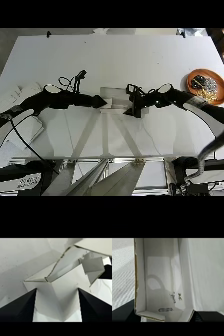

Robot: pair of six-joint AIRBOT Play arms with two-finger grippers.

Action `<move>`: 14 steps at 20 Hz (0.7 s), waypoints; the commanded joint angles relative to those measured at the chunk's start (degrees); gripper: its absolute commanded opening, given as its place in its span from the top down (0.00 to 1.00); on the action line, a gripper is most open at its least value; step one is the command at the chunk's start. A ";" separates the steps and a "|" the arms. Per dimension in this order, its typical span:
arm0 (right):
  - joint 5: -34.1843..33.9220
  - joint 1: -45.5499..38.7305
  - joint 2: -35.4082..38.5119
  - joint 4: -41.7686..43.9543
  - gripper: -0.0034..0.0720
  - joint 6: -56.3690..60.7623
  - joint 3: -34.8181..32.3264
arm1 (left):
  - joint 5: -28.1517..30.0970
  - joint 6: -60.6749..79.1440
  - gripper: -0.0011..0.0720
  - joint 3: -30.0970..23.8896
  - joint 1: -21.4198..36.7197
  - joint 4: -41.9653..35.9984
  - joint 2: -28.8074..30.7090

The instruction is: Fold the box and place the chain.

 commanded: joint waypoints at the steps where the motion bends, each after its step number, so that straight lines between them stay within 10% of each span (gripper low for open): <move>1: -0.02 0.02 -0.04 -0.04 0.43 -0.07 0.02 | 4.22 -3.17 0.19 0.00 -0.70 3.34 -0.07; 14: 0.00 0.02 -0.04 -0.02 0.43 -0.07 0.02 | 6.05 -15.37 0.20 1.03 -1.90 13.90 -0.02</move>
